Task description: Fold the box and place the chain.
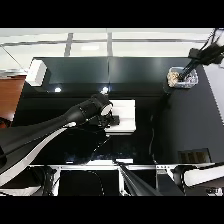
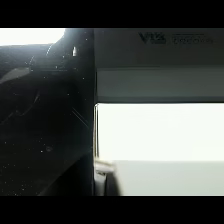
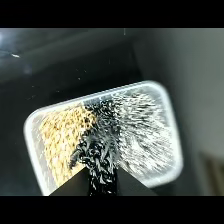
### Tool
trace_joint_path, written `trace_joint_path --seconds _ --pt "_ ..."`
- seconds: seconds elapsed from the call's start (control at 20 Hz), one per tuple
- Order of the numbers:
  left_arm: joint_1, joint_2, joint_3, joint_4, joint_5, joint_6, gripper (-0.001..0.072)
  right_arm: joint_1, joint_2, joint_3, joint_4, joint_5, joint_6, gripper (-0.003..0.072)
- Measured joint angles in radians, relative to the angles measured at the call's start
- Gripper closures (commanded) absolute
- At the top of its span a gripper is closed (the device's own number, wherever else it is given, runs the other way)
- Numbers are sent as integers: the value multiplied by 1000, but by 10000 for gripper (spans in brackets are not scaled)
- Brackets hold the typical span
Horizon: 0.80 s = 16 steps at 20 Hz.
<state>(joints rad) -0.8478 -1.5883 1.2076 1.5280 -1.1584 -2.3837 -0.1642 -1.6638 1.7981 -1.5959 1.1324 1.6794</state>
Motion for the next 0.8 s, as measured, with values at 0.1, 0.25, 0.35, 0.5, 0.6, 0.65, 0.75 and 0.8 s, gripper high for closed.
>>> trace_joint_path --seconds 0.1,0.25,0.35,0.5,0.6,0.65,0.75,0.8 --pt "0 0 0 0 1 0 682 9 102 0 0 35 -58 672" --pt "0 0 0 0 3 0 682 39 258 0 12 72 -114 672" --pt "0 0 0 0 3 0 682 65 365 0 31 106 -141 672" --pt "0 0 0 0 4 0 682 98 497 0 90 213 -182 672" --pt "0 0 0 0 4 0 682 110 571 -23 151 312 -201 672" --pt "0 0 0 0 4 0 682 113 607 -49 193 352 -211 672" --pt "0 0 0 0 4 0 682 118 668 -126 285 415 -226 672" --pt "0 0 0 0 5 0 682 119 699 -182 348 438 -232 672"
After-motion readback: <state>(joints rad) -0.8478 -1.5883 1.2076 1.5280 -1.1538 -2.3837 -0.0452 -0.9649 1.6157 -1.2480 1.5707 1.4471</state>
